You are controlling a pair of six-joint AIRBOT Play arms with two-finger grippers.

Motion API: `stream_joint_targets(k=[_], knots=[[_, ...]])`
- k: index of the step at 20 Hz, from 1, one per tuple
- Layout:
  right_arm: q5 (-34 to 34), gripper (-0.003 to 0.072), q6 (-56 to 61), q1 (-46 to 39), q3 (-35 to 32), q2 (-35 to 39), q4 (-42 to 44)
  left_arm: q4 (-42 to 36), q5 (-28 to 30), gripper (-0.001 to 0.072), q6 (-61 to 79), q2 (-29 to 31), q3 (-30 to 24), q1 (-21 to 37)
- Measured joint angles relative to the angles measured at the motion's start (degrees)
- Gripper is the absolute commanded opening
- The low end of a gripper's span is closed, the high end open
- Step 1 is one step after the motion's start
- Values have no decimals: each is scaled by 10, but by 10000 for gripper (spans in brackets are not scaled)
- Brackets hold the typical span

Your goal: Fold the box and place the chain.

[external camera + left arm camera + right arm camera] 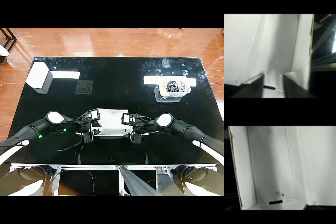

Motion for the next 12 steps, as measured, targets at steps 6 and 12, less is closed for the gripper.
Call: stream_joint_targets(k=[6, 12], knots=[[0, 428, 1, 0, 0, 0, 1, 8, -2, 13, -17, 7, 3, 3], [-1, 428, 1, 0, 0, 0, 0, 139, -25, 13, -268, 99, 5, 43]])
